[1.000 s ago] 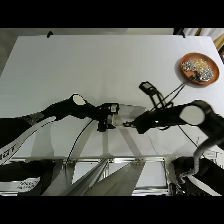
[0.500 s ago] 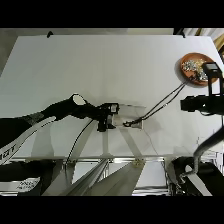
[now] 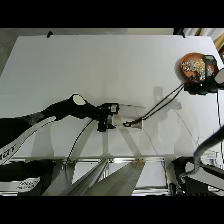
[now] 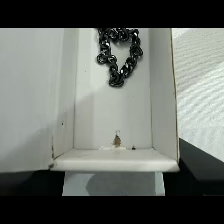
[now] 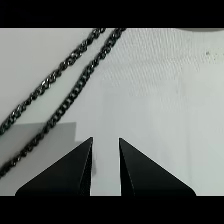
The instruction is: Fold the box and place the chain.
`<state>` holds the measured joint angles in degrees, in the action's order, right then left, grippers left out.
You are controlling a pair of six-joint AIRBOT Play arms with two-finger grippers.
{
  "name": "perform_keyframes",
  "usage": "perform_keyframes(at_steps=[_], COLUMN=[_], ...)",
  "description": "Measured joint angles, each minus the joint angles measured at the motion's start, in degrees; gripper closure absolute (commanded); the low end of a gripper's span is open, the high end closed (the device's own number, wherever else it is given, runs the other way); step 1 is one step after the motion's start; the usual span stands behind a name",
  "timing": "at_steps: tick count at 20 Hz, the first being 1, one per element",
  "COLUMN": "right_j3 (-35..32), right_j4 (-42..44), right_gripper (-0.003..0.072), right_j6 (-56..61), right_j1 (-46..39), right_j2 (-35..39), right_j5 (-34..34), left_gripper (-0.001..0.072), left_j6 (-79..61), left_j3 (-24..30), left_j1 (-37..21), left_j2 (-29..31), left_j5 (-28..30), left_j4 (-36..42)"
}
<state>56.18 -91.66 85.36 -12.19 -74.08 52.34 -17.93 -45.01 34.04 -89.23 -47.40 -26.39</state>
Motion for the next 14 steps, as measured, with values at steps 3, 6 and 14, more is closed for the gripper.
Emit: perform_keyframes(at_steps=[3,6,14], right_j3=[3.06,4.26,4.94], right_j4=[1.33,3.76,6.45], right_gripper=[0.0509,0.0528,0.0528], right_j6=[-0.61,-1.84,-2.73], right_j1=[-0.33,-0.42,-0.46], right_j2=[-5.53,-8.87,-14.95], right_j5=[-0.85,-2.36,-4.72], left_gripper=[0.0437,0.0437,0.0437], left_j6=[0.0,0.0,0.0], left_j3=[0.0,0.0,0.0], left_j1=[0.0,0.0,0.0], left_j2=[0.0,0.0,0.0], left_j5=[0.0,0.0,0.0], left_j4=[0.0,0.02,0.02])
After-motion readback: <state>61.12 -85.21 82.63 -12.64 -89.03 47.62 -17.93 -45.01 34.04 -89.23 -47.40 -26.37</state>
